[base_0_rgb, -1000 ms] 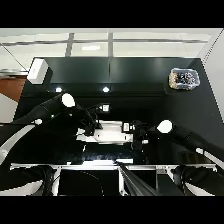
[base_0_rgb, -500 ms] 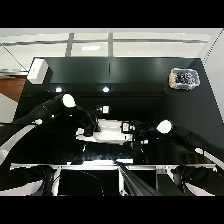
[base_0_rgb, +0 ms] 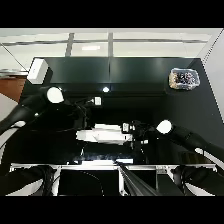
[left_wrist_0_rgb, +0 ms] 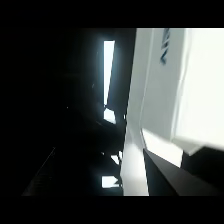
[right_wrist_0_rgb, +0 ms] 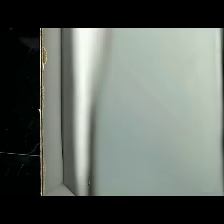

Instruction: Fold the box and place the chain.

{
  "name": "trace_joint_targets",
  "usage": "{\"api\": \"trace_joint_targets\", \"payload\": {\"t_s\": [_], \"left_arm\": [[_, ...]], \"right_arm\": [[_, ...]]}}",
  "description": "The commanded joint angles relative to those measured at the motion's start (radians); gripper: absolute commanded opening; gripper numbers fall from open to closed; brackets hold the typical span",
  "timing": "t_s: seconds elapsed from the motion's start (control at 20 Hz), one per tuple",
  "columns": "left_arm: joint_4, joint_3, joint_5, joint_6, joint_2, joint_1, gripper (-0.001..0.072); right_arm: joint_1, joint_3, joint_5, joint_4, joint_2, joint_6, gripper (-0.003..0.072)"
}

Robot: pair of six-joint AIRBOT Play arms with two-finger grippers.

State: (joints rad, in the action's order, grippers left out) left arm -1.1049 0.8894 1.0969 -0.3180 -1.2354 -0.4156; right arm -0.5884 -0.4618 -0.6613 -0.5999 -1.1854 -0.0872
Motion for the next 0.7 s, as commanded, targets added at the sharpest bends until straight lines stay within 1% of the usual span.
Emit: {"api": "trace_joint_targets", "payload": {"t_s": [0.0, 0.05, 0.1, 0.15, 0.2, 0.25, 0.3, 0.35, 0.4, 0.45, 0.5, 0.55, 0.65], "left_arm": [[-0.066, 0.006, 0.113, -0.203, 0.096, 0.058, 0.0612], [-0.066, 0.006, 0.171, -0.281, 0.113, 0.074, 0.0482], [-0.065, 0.006, 0.231, -0.357, 0.119, 0.087, 0.0101], [-0.048, 0.003, 0.311, -0.412, 0.117, 0.093, 0.0026], [-0.005, -0.009, 0.371, -0.443, 0.116, 0.092, 0.0026], [0.081, -0.034, 0.402, -0.441, 0.118, 0.089, 0.0025], [0.180, -0.064, 0.394, -0.425, 0.119, 0.084, 0.0025], [0.327, -0.104, 0.354, -0.383, 0.119, 0.081, 0.0025], [0.480, -0.143, 0.295, -0.327, 0.119, 0.082, 0.0025], [0.619, -0.179, 0.209, -0.280, 0.119, 0.082, 0.0025], [0.710, -0.206, 0.109, -0.264, 0.119, 0.082, 0.0025], [0.762, -0.228, -0.005, -0.264, 0.119, 0.082, 0.0025], [0.773, -0.253, -0.204, -0.264, 0.118, 0.080, 0.0025]], "right_arm": [[0.000, 0.001, 0.000, -0.003, 0.000, 0.000, 0.0531], [0.000, 0.001, 0.000, -0.003, 0.000, 0.000, 0.0531], [0.000, 0.001, 0.000, -0.002, 0.000, 0.000, 0.0531], [0.000, 0.001, 0.000, -0.003, 0.000, 0.000, 0.0531], [0.000, 0.001, 0.000, -0.002, 0.000, 0.000, 0.0531], [0.000, 0.001, 0.000, -0.003, 0.000, 0.000, 0.0531], [0.000, 0.001, 0.000, -0.003, 0.000, 0.000, 0.0531], [0.000, 0.001, 0.000, -0.003, 0.000, 0.000, 0.0531], [0.000, 0.001, 0.000, -0.003, 0.000, 0.000, 0.0531], [0.000, 0.001, 0.000, -0.003, 0.000, 0.000, 0.0531], [0.000, 0.001, 0.000, -0.003, 0.000, 0.000, 0.0531], [0.000, 0.001, 0.000, -0.003, 0.000, 0.000, 0.0531], [0.000, 0.001, 0.000, -0.003, 0.000, 0.000, 0.0531]]}}
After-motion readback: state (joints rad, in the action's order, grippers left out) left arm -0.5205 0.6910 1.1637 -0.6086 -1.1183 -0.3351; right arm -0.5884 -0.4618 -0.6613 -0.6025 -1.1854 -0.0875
